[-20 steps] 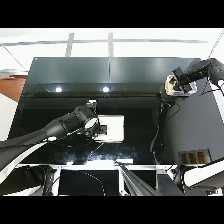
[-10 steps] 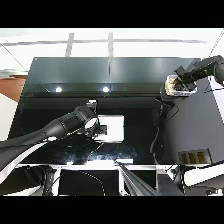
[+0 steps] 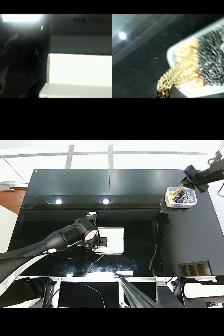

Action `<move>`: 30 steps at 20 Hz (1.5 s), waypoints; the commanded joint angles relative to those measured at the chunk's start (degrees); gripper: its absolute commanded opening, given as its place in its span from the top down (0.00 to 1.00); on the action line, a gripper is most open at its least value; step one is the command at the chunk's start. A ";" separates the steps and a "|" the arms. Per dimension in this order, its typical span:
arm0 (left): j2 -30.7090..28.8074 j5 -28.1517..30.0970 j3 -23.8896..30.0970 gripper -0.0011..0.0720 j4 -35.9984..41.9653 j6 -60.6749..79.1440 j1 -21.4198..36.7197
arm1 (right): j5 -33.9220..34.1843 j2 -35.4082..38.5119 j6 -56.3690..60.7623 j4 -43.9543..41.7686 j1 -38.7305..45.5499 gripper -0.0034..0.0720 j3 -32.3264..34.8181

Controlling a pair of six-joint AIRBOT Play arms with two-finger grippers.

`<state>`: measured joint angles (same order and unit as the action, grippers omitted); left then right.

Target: Fold the box and place the chain.

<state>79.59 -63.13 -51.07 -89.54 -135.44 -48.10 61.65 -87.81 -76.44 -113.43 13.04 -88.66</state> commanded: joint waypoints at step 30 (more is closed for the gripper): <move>0.02 1.36 0.02 0.94 0.24 0.00 0.02 | 28.55 30.73 -27.78 -9.35 -28.65 0.92 -3.19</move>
<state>79.59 -62.54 -51.05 -89.47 -135.46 -48.10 88.75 -58.28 -104.01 -122.65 -8.80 -99.61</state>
